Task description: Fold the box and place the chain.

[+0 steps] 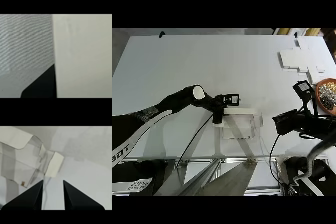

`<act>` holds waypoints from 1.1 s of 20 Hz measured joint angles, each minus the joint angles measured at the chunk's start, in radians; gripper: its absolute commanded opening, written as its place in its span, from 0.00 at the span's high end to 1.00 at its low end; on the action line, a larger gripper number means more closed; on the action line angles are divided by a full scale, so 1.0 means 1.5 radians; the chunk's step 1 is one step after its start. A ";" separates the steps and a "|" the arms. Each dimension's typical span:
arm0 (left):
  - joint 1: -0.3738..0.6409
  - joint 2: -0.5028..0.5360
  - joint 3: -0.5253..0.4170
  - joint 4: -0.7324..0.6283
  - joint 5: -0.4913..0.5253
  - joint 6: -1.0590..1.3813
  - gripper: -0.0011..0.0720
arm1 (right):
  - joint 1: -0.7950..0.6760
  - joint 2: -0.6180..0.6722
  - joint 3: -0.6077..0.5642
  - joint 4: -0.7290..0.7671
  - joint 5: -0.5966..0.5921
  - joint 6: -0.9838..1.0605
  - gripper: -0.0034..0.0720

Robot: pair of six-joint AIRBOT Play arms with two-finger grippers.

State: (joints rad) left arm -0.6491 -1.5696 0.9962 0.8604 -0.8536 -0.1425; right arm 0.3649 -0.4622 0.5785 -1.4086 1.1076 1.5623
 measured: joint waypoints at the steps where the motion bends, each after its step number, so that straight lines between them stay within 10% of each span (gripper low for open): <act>1: 0.000 -0.001 0.000 0.000 0.000 0.000 0.97 | 0.000 0.000 0.000 0.000 0.000 0.000 0.59; 22: 0.000 0.001 -0.001 0.004 -0.022 -0.003 0.97 | 0.000 0.000 0.000 -0.002 0.000 0.000 0.59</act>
